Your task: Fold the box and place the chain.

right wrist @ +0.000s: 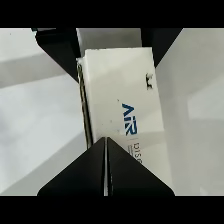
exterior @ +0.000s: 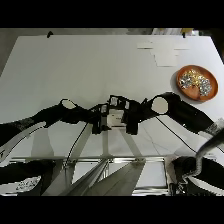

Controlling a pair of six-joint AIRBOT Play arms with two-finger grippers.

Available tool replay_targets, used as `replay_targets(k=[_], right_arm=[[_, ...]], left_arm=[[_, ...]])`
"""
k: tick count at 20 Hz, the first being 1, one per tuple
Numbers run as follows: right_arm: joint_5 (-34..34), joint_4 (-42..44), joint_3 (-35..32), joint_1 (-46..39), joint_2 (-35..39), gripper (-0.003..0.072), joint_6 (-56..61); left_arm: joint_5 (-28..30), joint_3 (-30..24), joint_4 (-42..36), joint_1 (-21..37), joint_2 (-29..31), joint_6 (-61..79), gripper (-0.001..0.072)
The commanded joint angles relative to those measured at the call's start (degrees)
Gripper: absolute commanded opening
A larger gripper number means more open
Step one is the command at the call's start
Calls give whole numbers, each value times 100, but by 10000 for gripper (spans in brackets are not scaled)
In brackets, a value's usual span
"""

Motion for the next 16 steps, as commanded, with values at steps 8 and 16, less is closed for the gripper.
replay_targets(k=[8, 16], right_arm=[[-262, 2, -264, 0, -59, 13, 0], [-651, 0, -463, 0, -72, 13, 4]], left_arm=[[2, 2, -4, -2, 2, 0, 221], [2, 2, -4, -2, 2, 0, 221]])
